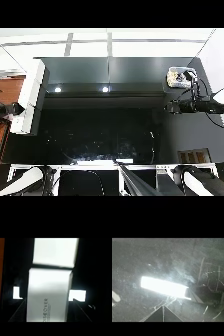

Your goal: Fold the box and place the chain.

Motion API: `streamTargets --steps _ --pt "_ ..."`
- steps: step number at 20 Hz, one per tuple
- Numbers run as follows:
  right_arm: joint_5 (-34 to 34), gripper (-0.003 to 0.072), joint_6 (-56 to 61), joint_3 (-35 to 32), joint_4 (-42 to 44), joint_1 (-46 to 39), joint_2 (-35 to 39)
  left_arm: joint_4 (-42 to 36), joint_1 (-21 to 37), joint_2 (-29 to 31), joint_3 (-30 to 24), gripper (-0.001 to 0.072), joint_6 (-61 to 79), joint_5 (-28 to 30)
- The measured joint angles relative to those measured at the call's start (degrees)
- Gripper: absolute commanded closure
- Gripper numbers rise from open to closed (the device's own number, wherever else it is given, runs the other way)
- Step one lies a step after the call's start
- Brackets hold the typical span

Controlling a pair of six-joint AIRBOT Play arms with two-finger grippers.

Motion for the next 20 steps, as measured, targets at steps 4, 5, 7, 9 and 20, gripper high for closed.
streamTargets --steps 4,5,7,9,20 --pt "0.0 0.0670 0.0 0.0 0.0 0.0 0.0 -0.2 -3.7 0.0 9.4 0.0418 -7.9 -4.7" --pt "0.0 0.0670 0.0 0.0 0.0 0.0 0.0 -0.1 -5.0 0.5 11.4 0.0688 -11.6 -5.4" --pt "0.0 0.0670 0.0 0.0 0.0 0.0 0.0 0.1 -8.7 2.3 13.9 0.0685 -17.4 -7.3" --pt "0.0 0.0671 0.0 0.0 0.0 0.0 0.0 -0.1 -13.5 5.1 14.5 0.0686 -20.5 -7.9" --pt "0.0 0.0670 0.0 0.0 0.0 0.0 0.0 -0.1 -42.1 20.1 -4.6 0.0683 -25.4 7.1"
